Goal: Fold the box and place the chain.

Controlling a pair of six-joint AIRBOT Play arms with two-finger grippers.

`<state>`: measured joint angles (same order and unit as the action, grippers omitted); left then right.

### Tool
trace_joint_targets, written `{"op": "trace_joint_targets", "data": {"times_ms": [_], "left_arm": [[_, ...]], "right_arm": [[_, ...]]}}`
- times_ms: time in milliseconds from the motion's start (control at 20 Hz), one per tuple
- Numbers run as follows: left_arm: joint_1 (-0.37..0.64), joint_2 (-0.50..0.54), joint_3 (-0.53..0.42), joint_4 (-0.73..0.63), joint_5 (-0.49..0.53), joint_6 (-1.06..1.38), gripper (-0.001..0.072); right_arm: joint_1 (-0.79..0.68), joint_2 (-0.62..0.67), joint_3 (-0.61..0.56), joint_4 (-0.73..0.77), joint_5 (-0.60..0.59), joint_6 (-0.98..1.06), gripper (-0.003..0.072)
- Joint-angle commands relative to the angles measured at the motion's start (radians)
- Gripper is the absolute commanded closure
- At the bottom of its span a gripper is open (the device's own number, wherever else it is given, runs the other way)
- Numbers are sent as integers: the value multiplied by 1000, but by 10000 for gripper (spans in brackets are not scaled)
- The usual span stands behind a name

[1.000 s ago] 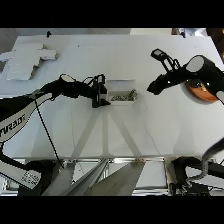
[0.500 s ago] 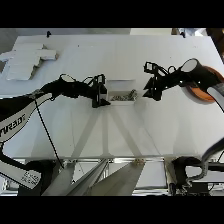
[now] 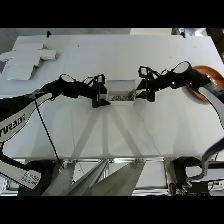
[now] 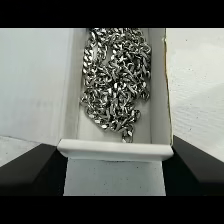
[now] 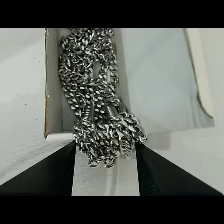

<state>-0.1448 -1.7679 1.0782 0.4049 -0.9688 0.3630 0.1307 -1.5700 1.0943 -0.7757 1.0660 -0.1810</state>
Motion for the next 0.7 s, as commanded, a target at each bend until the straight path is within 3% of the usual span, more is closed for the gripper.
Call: {"op": "trace_joint_targets", "data": {"times_ms": [0, 200, 250, 350, 650], "left_arm": [[0, 0, 0, -1, 0, -2, 209], [0, 0, 0, -1, 0, -2, 209], [0, 0, 0, -1, 1, -2, 209], [0, 0, 0, -1, 0, -2, 209], [0, 0, 0, -1, 0, -2, 209]], "right_arm": [[18, -11, 0, 12, -41, -11, 413], [18, -10, 0, 8, -13, -11, 538], [18, -5, 0, 8, -7, -11, 540], [18, 14, 0, 4, -8, -11, 665], [18, 84, 0, -87, -3, -6, 674]]}}
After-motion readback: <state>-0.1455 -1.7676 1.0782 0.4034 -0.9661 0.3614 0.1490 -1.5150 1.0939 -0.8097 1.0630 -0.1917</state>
